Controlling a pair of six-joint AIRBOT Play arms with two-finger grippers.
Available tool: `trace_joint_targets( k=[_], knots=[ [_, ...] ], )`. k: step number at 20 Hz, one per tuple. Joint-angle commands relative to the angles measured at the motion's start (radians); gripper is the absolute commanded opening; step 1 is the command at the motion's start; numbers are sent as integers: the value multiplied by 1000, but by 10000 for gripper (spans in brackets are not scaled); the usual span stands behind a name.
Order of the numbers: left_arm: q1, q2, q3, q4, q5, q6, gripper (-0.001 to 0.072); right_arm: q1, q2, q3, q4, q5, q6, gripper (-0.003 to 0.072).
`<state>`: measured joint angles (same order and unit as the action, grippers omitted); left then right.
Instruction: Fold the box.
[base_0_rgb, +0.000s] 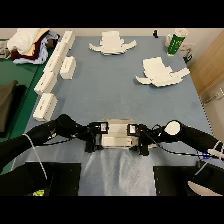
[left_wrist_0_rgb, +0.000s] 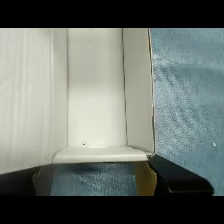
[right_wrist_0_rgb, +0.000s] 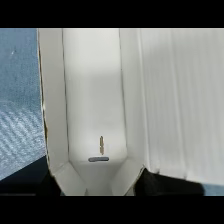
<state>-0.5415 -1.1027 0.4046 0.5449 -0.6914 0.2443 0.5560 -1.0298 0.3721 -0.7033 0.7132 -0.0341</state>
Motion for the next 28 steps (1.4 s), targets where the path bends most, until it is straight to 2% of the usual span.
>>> trace_joint_targets(
  k=[1,19,25,28],
  knots=[
    [-2,-2,1,-22,2,3,691,0,1,1,0,0,0,509],
    [1,77,-3,-3,-17,-35,692,0,1,0,0,0,0,509],
    [0,64,-24,-2,-13,-31,692,0,1,1,0,0,0,509],
    [-3,33,-25,-7,31,-31,692,0,1,1,0,0,0,509]
  ],
)
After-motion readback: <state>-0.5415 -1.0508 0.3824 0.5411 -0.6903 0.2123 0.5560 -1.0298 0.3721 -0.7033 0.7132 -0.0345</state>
